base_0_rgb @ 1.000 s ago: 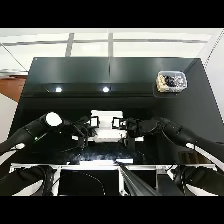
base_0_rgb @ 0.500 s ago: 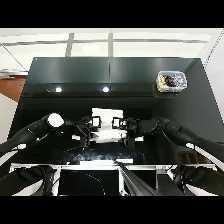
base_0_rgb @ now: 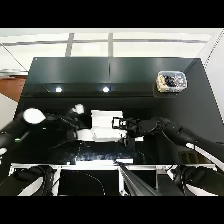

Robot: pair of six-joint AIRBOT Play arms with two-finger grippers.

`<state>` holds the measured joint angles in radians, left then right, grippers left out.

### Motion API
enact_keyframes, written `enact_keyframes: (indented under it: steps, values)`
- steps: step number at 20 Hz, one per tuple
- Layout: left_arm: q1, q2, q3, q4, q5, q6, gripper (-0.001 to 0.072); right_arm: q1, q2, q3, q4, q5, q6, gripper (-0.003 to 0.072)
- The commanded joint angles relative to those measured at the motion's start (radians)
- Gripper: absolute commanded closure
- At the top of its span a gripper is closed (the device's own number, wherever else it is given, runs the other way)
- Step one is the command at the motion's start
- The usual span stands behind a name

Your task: Fold the box and place the chain.

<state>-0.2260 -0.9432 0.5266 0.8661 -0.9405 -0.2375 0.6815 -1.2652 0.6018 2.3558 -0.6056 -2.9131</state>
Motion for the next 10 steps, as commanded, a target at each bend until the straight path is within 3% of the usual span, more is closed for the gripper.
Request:
enact_keyframes:
  steps: [1,3,5,7,10]
  values:
    - [0.261,0.103,0.001,0.042,-0.118,-0.349,0.0679,0.000,0.000,0.000,0.000,-0.001,0.000,0.0287]
    - [0.423,0.096,-0.024,0.042,-0.160,-0.549,0.0679,0.000,0.000,0.000,-0.001,0.000,0.000,0.0288]
    - [0.500,0.096,-0.064,0.037,-0.123,-0.640,0.0680,0.000,0.000,0.000,-0.001,0.000,0.000,0.0288]
    - [0.522,0.092,-0.119,0.035,-0.062,-0.867,0.0680,0.000,0.000,0.000,-0.001,0.000,0.000,0.0288]
    - [0.501,0.042,-0.193,0.003,-0.081,-0.915,0.0679,0.000,0.000,0.000,0.000,-0.001,0.000,0.0288]
